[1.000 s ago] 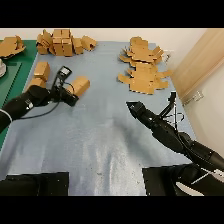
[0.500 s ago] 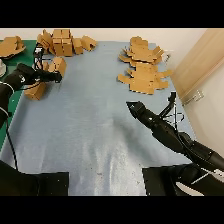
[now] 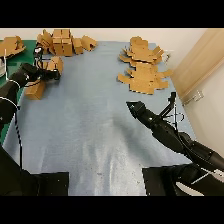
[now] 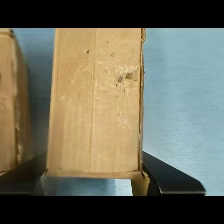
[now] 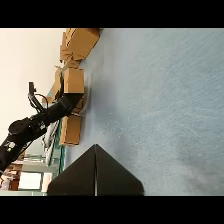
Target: Fold the box.
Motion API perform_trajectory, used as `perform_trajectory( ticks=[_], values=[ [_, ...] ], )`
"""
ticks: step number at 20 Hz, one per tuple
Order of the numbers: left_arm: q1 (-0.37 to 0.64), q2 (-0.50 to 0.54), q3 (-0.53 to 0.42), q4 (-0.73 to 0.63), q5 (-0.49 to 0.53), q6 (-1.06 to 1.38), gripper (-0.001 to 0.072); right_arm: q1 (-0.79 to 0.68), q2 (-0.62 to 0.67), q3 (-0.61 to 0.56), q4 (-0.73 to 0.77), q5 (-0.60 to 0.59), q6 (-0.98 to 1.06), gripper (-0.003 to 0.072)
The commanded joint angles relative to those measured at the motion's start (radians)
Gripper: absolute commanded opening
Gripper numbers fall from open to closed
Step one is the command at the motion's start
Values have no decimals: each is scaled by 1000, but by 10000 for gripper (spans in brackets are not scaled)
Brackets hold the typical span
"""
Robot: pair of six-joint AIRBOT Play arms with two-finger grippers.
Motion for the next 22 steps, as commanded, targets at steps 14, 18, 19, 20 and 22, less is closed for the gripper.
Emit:
perform_trajectory(
  ticks=[14, 18, 19, 20, 22],
  values=[
    [9, -6, 91, 137, -116, -78, 675, 0, 1, 1, 0, 3, 2, 2],
    [19, 18, 147, 222, -267, -82, 675, 1, 1, 1, 0, -4, 2, 3],
    [24, 31, 154, 263, -299, -97, 675, 1, 1, 1, 0, -14, 2, 3],
    [27, 46, 154, 306, -311, -115, 675, 1, 1, 1, 0, -29, 2, 3],
    [32, 85, 154, 376, -333, -151, 670, 0, 1, 1, -1, -59, 2, 3]
  ],
)
